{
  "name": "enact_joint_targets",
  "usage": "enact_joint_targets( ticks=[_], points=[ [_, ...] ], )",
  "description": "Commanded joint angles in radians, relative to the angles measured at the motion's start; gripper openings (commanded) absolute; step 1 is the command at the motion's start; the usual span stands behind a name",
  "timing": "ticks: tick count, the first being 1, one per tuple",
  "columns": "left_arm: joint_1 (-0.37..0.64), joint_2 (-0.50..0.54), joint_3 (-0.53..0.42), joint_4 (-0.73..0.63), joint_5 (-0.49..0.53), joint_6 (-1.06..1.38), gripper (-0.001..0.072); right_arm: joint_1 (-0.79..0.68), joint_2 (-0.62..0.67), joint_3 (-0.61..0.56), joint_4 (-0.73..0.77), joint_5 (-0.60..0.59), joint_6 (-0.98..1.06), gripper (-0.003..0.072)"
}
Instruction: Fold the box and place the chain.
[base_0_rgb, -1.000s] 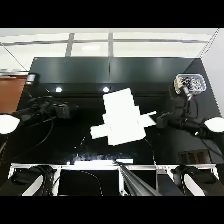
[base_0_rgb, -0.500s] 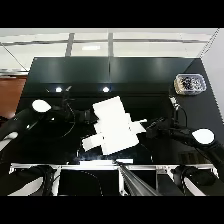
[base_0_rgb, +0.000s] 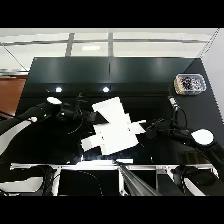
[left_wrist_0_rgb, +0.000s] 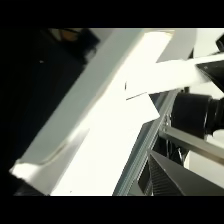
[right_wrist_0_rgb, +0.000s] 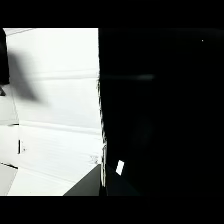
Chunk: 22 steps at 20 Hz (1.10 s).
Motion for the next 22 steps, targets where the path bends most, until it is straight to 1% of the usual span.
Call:
enact_joint_targets(
  ticks=[1, 2, 3, 4, 6, 7, 10, 12, 13, 14, 15, 16, 17, 18, 19, 20, 22],
  points=[
    [-0.001, -0.025, 0.030, 0.054, -0.052, 0.074, 0.0642, 0.000, 0.000, -0.001, -0.007, 0.006, 0.000, 0.0015],
    [-0.001, -0.026, 0.035, 0.085, -0.064, 0.085, 0.0561, 0.000, 0.000, -0.001, -0.008, 0.006, 0.000, 0.0016],
    [-0.005, -0.027, 0.040, 0.109, -0.082, 0.108, 0.0500, 0.000, 0.000, -0.001, -0.007, 0.006, 0.000, 0.0016],
    [-0.007, -0.028, 0.045, 0.129, -0.097, 0.128, 0.0463, 0.000, 0.000, -0.001, -0.008, 0.006, 0.000, 0.0015],
    [-0.015, -0.034, 0.058, 0.145, -0.108, 0.141, 0.0333, 0.000, 0.000, -0.001, -0.008, 0.006, 0.000, 0.0016],
    [-0.018, -0.043, 0.065, 0.143, -0.115, 0.140, 0.0332, 0.000, 0.000, -0.001, -0.008, 0.006, 0.000, 0.0016],
    [-0.035, -0.085, 0.091, 0.151, -0.177, 0.142, 0.0331, 0.000, 0.000, -0.001, -0.035, 0.007, 0.000, 0.0016],
    [-0.049, -0.105, 0.106, 0.152, -0.184, 0.142, 0.0231, 0.000, 0.000, -0.001, -0.034, 0.007, 0.008, 0.0016],
    [-0.056, -0.108, 0.114, 0.163, -0.184, 0.147, 0.0199, 0.000, 0.000, -0.001, -0.034, 0.007, 0.010, 0.0016],
    [-0.059, -0.108, 0.122, 0.183, -0.184, 0.149, 0.0084, 0.000, 0.000, -0.001, -0.034, 0.007, 0.011, 0.0016],
    [-0.059, -0.108, 0.130, 0.205, -0.188, 0.149, 0.0032, 0.000, 0.000, -0.001, -0.034, 0.007, 0.011, 0.0016],
    [-0.056, -0.108, 0.138, 0.222, -0.194, 0.149, 0.0032, 0.000, 0.000, 0.000, -0.034, 0.006, 0.011, 0.0018],
    [-0.054, -0.108, 0.144, 0.232, -0.200, 0.148, 0.0031, -0.003, 0.000, 0.000, -0.034, 0.007, 0.013, 0.0053],
    [-0.051, -0.106, 0.152, 0.239, -0.205, 0.148, 0.0030, -0.012, 0.000, 0.001, -0.035, 0.007, 0.028, 0.0339],
    [-0.051, -0.100, 0.159, 0.249, -0.205, 0.148, 0.0030, -0.031, 0.002, 0.008, -0.056, 0.016, 0.044, 0.0592],
    [-0.051, -0.089, 0.164, 0.257, -0.203, 0.148, 0.0030, -0.059, 0.005, 0.028, -0.110, 0.048, 0.045, 0.0592],
    [-0.053, -0.050, 0.176, 0.286, -0.198, 0.149, 0.0028, -0.145, 0.009, 0.103, -0.265, 0.161, 0.049, 0.0592]
  ],
)
